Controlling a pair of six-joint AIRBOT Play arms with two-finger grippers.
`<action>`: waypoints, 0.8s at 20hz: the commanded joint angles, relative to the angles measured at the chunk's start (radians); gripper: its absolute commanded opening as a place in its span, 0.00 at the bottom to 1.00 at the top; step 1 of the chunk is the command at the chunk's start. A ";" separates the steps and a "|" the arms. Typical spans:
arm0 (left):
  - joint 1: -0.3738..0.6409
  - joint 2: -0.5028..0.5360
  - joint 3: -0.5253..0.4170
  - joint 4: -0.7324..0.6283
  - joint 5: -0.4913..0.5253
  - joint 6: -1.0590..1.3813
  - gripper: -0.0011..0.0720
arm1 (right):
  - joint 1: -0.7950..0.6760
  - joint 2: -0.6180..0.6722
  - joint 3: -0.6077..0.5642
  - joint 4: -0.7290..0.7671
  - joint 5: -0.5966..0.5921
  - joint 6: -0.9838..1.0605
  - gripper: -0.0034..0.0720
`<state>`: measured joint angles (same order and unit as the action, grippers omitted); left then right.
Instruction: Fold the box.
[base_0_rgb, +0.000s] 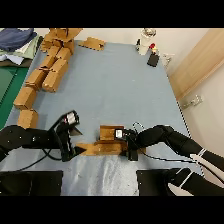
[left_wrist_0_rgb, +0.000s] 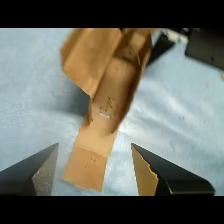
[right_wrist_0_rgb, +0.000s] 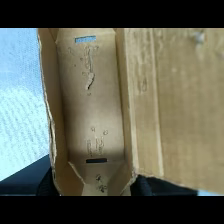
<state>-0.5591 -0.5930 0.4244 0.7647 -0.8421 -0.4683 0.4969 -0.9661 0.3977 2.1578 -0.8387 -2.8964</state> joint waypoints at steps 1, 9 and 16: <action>-0.064 -0.037 -0.030 0.036 -0.015 0.175 0.95 | 0.001 0.001 0.001 0.000 0.000 0.000 0.70; -0.280 -0.361 0.005 0.036 0.300 0.237 0.95 | 0.001 0.001 0.001 -0.008 0.000 0.000 0.69; -0.275 -0.455 0.052 0.037 0.345 0.209 0.95 | 0.001 0.001 0.001 -0.008 0.000 0.000 0.69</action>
<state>-0.8303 -1.0180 0.4652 0.7994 -0.5228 -0.2543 0.4984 -0.9657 0.3981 2.1502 -0.8391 -2.8964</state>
